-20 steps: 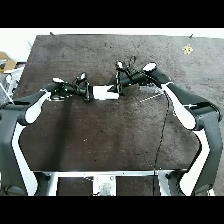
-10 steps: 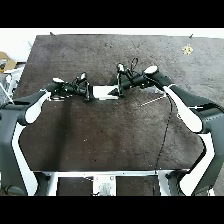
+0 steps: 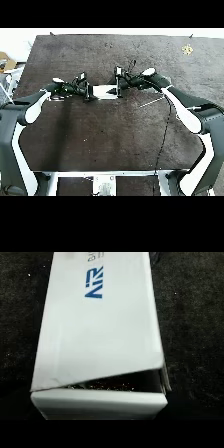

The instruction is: Fold the box and place the chain.

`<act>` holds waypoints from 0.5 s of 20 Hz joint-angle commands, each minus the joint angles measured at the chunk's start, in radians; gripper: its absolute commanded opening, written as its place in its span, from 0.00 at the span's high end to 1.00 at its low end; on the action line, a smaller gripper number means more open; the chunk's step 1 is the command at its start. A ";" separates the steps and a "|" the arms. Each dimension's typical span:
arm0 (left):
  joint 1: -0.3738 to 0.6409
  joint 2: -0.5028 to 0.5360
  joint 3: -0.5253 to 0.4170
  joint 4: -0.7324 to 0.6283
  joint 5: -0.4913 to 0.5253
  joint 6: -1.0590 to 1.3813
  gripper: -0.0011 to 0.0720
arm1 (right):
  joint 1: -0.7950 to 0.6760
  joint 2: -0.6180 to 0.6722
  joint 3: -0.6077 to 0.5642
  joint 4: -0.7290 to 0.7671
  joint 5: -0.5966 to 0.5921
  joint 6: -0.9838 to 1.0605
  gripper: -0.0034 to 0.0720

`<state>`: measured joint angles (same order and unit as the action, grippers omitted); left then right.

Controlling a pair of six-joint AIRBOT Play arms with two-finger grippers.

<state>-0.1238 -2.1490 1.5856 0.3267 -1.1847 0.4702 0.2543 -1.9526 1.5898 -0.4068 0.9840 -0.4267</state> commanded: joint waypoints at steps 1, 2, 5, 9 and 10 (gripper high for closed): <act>0.000 0.000 0.000 0.002 -0.001 0.001 0.59 | -0.002 0.014 0.003 0.004 0.021 -0.014 0.38; 0.000 0.000 0.000 0.002 -0.001 0.001 0.59 | -0.002 0.014 0.003 0.003 0.042 -0.014 0.38; 0.000 0.000 0.000 0.002 -0.001 0.001 0.59 | -0.004 0.014 0.003 0.003 0.084 -0.014 0.56; 0.000 0.000 0.000 0.002 -0.001 0.001 0.59 | -0.006 0.014 0.003 0.003 0.055 -0.015 0.71; 0.000 0.000 0.000 0.002 -0.001 0.001 0.60 | -0.006 0.014 0.003 0.005 0.023 -0.015 0.71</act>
